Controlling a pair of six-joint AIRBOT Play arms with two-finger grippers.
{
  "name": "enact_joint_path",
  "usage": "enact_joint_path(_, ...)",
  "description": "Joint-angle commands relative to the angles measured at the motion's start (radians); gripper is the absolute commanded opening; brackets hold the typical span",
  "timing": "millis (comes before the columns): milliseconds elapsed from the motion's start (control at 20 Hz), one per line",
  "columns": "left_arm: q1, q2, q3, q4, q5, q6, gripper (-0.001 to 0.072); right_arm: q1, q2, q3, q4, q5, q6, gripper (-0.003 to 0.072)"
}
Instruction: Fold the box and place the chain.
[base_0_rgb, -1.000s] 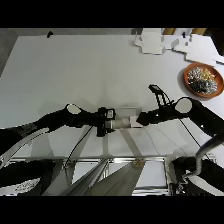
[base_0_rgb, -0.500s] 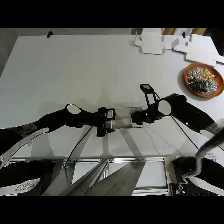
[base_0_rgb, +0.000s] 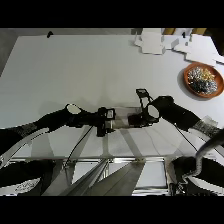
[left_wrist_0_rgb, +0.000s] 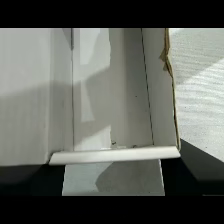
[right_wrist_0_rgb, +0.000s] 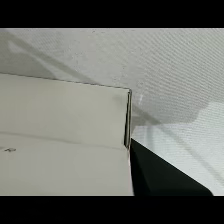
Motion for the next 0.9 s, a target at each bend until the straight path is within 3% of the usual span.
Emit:
enact_joint_path(0,0.0,0.001,0.0,0.0,0.0,0.0,0.0209,0.004,-0.007,0.001,-0.019,-0.006,0.028,0.0209)
enact_joint_path(150,0.0,0.001,0.0,0.0,0.0,0.0,0.0209,0.004,-0.007,0.001,-0.019,-0.006,0.028,0.0056)
enact_joint_path(250,0.0,0.001,0.0,0.0,0.0,0.0,0.0209,0.004,-0.007,0.001,-0.019,-0.006,0.028,0.0015)
enact_joint_path(350,0.0,0.001,0.0,0.0,0.0,0.0,0.0209,0.004,-0.007,0.001,-0.019,-0.008,0.027,0.0018)
enact_joint_path(450,0.0,0.001,0.0,0.0,0.0,0.0,0.0209,0.004,-0.006,0.001,-0.02,-0.023,0.025,0.0201)
enact_joint_path(750,0.0,0.001,0.0,0.0,0.0,0.0,0.0209,0.004,-0.008,0.001,-0.04,-0.053,0.029,0.0191)
enact_joint_path(800,0.0,0.001,0.0,0.0,0.0,0.0,0.0209,0.004,-0.01,0.001,-0.049,-0.046,0.029,0.0143)
enact_joint_path(850,0.0,0.001,0.0,0.0,0.0,0.0,0.0209,0.004,-0.012,0.001,-0.053,-0.04,0.029,0.0042)
